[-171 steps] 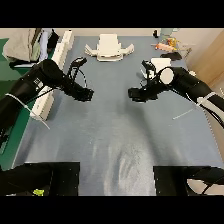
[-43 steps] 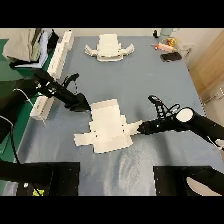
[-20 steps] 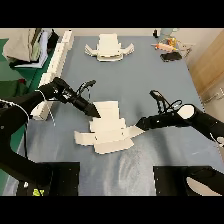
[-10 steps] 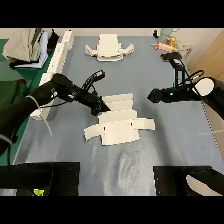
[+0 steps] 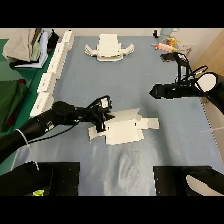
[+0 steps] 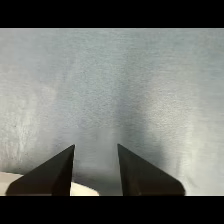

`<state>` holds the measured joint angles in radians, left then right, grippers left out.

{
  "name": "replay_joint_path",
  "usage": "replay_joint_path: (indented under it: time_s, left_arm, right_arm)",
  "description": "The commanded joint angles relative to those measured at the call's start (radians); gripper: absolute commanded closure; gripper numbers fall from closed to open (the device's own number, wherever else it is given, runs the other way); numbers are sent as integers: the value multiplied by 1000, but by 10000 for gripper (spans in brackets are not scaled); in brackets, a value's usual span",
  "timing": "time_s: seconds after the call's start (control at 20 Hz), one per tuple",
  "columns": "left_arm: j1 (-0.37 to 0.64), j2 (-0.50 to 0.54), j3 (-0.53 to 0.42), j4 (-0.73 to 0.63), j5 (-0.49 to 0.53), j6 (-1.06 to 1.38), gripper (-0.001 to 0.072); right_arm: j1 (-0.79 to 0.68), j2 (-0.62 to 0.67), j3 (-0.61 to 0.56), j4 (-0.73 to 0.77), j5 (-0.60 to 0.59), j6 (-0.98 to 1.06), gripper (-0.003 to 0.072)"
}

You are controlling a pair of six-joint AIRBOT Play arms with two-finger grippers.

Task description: Fold the box.

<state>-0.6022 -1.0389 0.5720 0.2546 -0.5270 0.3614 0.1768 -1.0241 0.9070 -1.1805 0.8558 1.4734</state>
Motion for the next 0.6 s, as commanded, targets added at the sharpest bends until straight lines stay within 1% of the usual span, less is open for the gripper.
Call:
replay_joint_path:
  time_s: [0.0,0.1,0.2,0.35,0.55]
  left_arm:
    - [-78,23,-68,-54,136,77,701]
    - [-109,23,-91,-54,180,76,700]
    - [-139,23,-110,-53,204,76,700]
    - [-145,20,-120,-53,204,76,697]
    - [-145,-8,-120,-53,193,68,695]
  right_arm:
    - [0,-4,2,17,-7,3,280]
    - [0,-4,2,23,-15,3,280]
    - [2,-4,2,27,-20,3,280]
    - [6,-4,2,35,-23,3,280]
    - [6,-4,2,42,-23,3,280]
